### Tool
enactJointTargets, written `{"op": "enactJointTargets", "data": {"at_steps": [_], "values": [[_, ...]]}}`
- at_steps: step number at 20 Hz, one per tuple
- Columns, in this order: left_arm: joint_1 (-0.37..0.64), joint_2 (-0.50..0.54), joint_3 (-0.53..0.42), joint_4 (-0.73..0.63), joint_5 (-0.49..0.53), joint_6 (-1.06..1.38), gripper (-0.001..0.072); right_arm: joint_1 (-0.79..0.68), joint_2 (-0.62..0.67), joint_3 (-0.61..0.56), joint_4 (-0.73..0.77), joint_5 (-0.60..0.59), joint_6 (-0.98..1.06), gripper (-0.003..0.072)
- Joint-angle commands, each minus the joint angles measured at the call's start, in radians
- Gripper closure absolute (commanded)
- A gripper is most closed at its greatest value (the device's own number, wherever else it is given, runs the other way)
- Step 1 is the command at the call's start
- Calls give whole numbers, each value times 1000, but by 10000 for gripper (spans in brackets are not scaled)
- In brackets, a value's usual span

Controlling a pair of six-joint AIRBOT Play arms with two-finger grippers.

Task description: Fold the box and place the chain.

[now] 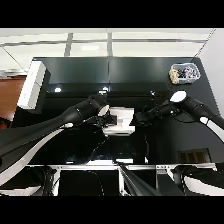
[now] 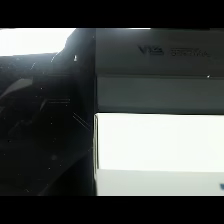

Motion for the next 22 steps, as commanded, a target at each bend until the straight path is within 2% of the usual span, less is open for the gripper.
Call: {"op": "enactJointTargets", "data": {"at_steps": [1, 3, 7, 10, 12, 18, 21, 22], "values": [[0, 0, 1, 0, 0, -1, 685, 109, 0, 73, -208, -70, 247, 321], [0, 0, 1, 0, 0, -1, 685, 179, 0, 110, -366, -90, 403, 321], [0, 0, 1, 0, 1, -1, 685, 315, -2, 152, -592, -163, 686, 322], [0, 0, 1, 0, 0, -1, 685, 421, -12, 194, -818, -157, 954, 322], [0, 0, 1, 0, 0, -1, 685, 467, -19, 206, -900, -139, 1078, 322], [0, 0, 1, 0, 0, -1, 685, 467, -77, 206, -833, -41, 1113, 322], [0, 0, 1, 0, 0, -1, 685, 467, -91, 206, -790, -68, 1113, 323], [0, 0, 1, 0, 0, -1, 685, 467, -91, 206, -785, -75, 1113, 381]]}}
